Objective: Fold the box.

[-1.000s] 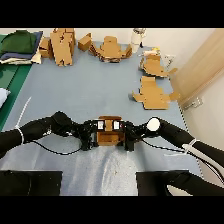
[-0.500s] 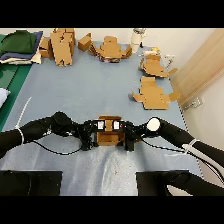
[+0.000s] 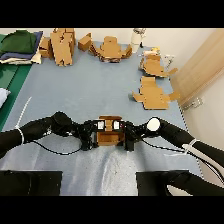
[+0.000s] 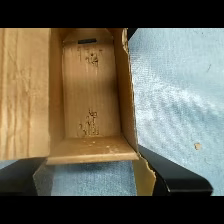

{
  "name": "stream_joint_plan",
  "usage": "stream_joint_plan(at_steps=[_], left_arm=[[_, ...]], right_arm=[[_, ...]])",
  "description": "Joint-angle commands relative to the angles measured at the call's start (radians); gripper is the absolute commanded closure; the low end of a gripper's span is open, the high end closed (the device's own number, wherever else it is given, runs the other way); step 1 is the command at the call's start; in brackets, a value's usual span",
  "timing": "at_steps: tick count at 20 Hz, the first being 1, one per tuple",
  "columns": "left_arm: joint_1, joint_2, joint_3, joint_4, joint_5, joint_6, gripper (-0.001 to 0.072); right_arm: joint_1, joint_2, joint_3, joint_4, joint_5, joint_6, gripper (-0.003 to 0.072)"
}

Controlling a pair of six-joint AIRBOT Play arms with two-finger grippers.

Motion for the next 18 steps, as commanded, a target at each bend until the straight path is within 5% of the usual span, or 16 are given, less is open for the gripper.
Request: stream_joint_plan(at_steps=[1, 7, 9, 18], left_arm=[[0.0, 0.0, 0.001, 0.0, 0.0, 0.0, 0.0026], [0.0, -0.001, 0.001, 0.0, 0.0, 0.0, 0.0026], [0.0, -0.001, 0.001, 0.0, 0.001, 0.0, 0.0121], [0.0, -0.001, 0.001, 0.0, 0.002, 0.0, 0.0124]], right_arm=[[0.0, 0.0, 0.0, 0.001, 0.0, 0.0, 0.0185], [0.0, 0.0, 0.001, 0.033, 0.0, 0.0, 0.0185], [0.0, 0.0, 0.001, 0.034, 0.0, 0.0, 0.0185], [0.0, 0.0, 0.001, 0.039, 0.0, 0.0, 0.0185]])
